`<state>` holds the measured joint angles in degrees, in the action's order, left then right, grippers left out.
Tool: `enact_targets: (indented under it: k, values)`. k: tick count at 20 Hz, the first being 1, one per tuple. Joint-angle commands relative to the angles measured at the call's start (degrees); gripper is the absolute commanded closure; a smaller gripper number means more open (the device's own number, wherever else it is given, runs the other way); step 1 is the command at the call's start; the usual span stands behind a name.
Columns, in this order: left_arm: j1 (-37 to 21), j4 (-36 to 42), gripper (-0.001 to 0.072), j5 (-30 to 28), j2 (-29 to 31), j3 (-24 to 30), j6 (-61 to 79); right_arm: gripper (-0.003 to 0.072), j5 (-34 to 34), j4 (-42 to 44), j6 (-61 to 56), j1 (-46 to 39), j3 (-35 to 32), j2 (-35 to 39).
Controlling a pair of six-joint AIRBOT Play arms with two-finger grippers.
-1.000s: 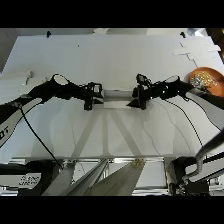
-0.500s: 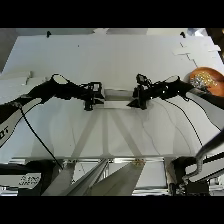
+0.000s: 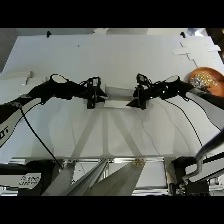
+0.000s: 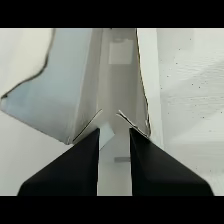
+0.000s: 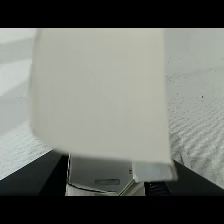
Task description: Fold the box and place the chain.
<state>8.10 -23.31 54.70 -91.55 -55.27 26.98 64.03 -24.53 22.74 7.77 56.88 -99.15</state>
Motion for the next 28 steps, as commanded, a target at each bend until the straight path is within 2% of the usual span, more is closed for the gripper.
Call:
enact_targets:
  k: [1,2,5,6,7,8,10,11,13,14,18,21,25,28]
  values:
    - [-0.02,0.37,0.0452,-0.04,-0.46,0.74,0.09,0.0358,0.02,-0.13,-0.22,-0.04,0.02,-0.02]
    - [-0.02,0.35,0.0366,-0.07,-0.46,1.07,0.07,0.0358,0.04,-0.11,-0.22,-0.04,0.02,-0.02]
    - [-0.02,-0.11,0.0341,-0.09,-0.46,1.14,0.09,0.0358,0.02,-0.13,-0.22,-0.04,0.02,-0.02]
    - [-0.04,-0.11,0.0298,-0.07,-0.46,1.16,0.09,0.0358,0.04,-0.13,-0.22,-0.04,0.02,-0.02]
    - [-0.04,-0.11,0.0189,-0.09,-0.46,1.14,0.07,0.0358,0.04,-0.13,-0.22,-0.04,0.02,-0.02]
    - [-0.04,-0.09,0.0159,-0.22,-0.44,1.14,0.07,0.0358,0.02,-0.13,-0.22,-0.04,0.02,-0.02]
    - [-0.04,-0.09,0.0165,-0.31,-0.44,1.14,0.07,0.0358,0.04,-0.13,-0.22,-0.04,0.02,-0.02]
    - [-0.07,-0.15,0.0246,-0.22,-0.37,1.16,0.04,0.0358,0.02,-0.13,-0.22,-0.02,0.02,-0.02]
    - [-0.33,-0.83,0.0589,0.33,-0.07,1.14,0.07,0.0358,0.02,-0.13,-0.22,-0.04,0.02,-0.02]
    - [-0.48,-1.90,0.0695,0.42,0.46,1.14,0.02,0.0358,0.02,-0.13,-0.22,-0.02,0.02,-0.02]
    - [-3.76,-5.31,0.0696,3.80,5.42,1.14,-2.05,0.0358,0.04,-0.13,-0.22,-0.04,0.02,-0.02]
    - [-8.63,-8.17,0.0699,6.71,11.26,1.16,-12.31,0.0358,0.02,-0.13,-0.22,-0.04,0.02,-0.02]
    - [-13.40,-24.57,0.0701,5.05,17.49,1.16,-38.12,0.0358,0.02,-0.13,-0.22,-0.04,0.02,-0.02]
    - [-13.42,-37.03,0.0703,5.07,17.59,1.36,-57.96,0.0358,0.04,-0.13,-0.22,-0.02,0.02,-0.02]
